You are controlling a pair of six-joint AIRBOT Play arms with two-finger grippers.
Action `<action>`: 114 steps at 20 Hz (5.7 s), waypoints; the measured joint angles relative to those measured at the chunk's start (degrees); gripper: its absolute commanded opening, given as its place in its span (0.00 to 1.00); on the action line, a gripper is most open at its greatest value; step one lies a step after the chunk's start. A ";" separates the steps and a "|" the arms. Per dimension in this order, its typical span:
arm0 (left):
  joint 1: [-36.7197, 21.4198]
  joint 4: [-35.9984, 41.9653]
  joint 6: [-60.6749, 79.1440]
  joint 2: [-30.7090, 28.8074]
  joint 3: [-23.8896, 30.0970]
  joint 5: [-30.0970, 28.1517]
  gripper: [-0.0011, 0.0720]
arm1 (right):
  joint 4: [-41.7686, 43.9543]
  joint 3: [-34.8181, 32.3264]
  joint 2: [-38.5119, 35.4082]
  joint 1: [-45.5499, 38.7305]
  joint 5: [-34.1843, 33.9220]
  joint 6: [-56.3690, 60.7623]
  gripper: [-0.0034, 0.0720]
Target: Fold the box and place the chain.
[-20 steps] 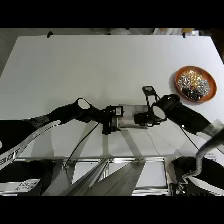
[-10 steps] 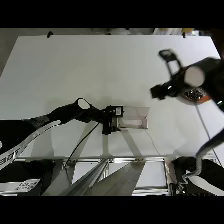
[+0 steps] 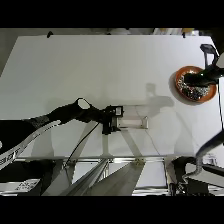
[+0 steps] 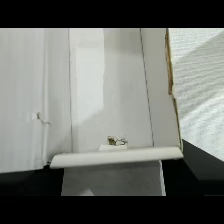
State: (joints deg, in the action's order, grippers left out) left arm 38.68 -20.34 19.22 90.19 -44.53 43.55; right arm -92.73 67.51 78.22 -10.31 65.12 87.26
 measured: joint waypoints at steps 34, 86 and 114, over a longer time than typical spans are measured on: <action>0.00 0.02 0.00 0.02 0.00 0.00 0.44 | 10.51 0.17 -25.86 -4.74 8.24 -8.20 0.06; 0.00 0.00 0.00 0.02 0.00 0.00 0.44 | 12.26 -29.16 -29.68 21.11 -2.38 2.54 0.12; 0.00 0.00 0.00 0.02 0.00 0.00 0.44 | 10.25 -28.94 -6.01 13.99 -19.76 5.66 0.06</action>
State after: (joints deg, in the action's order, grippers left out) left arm 38.68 -20.34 19.22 90.21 -44.53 43.55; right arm -82.48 38.57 72.20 3.68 45.36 92.92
